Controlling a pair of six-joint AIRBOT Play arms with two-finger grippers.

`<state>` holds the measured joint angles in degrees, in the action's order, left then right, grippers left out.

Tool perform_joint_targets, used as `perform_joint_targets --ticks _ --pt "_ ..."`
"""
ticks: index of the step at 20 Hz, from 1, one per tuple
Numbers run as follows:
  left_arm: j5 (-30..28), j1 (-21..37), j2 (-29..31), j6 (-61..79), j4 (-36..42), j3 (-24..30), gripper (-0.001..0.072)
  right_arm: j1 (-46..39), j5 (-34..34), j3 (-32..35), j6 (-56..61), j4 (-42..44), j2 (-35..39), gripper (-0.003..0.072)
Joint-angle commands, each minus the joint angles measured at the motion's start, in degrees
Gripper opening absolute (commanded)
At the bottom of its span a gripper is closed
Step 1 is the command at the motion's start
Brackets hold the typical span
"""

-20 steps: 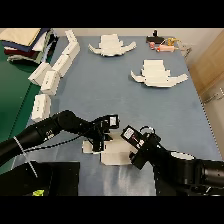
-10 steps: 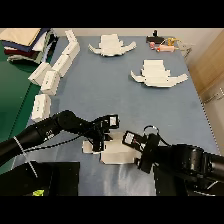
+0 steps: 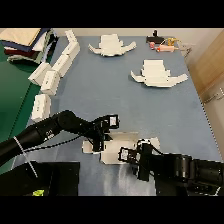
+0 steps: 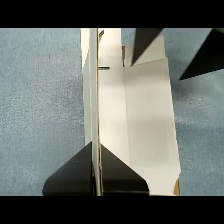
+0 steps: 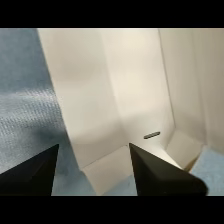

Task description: Fold the box.

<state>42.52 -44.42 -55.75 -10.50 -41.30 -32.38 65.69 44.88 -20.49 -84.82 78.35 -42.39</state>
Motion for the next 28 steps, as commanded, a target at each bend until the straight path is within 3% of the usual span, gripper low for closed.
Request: perform_joint_targets --ticks 1,10,17,21,24,28 --pt "0.0 0.0 0.0 0.0 0.0 0.0 0.0016 0.5 -2.7 -0.1 12.5 -11.6 -2.0 0.0714" --pt "0.0 0.0 0.0 0.0 0.0 0.0 0.0016 0.4 5.2 -2.2 18.5 -15.0 5.7 0.0714" --pt "0.0 0.0 0.0 0.0 0.0 0.0 0.0016 -0.7 3.8 -1.5 17.0 -18.4 5.6 0.0715" --pt "0.0 0.0 0.0 0.0 0.0 0.0 0.0016 -9.7 -1.5 -1.4 -1.7 -7.2 6.0 0.0714" --pt "0.0 0.0 0.0 0.0 0.0 0.0 0.0016 -20.9 -4.2 -1.5 -28.0 12.8 6.0 0.0715" --pt "0.0 0.0 0.0 0.0 0.0 0.0 0.0016 -35.6 -1.6 -1.5 -57.0 36.2 4.9 0.0715"
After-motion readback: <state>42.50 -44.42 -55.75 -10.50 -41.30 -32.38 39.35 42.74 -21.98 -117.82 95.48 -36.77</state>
